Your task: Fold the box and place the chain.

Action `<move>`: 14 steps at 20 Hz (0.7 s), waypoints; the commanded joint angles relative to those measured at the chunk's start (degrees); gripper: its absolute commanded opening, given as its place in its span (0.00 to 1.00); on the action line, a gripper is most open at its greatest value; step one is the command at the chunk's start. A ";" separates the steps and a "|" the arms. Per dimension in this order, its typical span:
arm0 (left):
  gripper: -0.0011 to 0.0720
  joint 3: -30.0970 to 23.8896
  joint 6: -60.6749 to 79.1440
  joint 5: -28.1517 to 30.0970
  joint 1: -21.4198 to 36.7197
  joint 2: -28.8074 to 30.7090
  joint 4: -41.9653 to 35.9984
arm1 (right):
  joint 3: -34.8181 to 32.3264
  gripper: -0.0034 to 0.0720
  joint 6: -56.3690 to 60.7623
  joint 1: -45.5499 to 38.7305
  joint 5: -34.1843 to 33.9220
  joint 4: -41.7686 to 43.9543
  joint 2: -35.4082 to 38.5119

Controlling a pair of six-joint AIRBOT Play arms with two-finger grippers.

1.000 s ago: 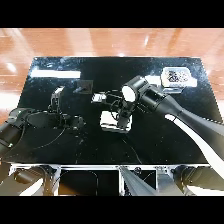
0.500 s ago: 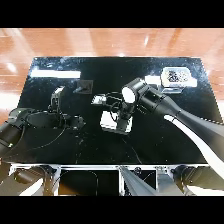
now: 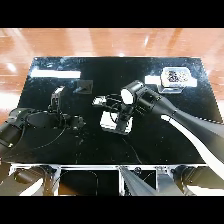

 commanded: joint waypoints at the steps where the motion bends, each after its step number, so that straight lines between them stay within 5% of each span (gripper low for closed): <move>1: 0.62 0.00 0.00 0.00 0.00 -0.04 0.02 | -0.15 0.25 0.02 0.02 -0.46 0.26 -0.61; 14: 0.62 0.02 0.11 -0.04 -0.44 -0.04 0.00 | 0.35 0.25 3.41 -0.02 0.28 0.09 1.88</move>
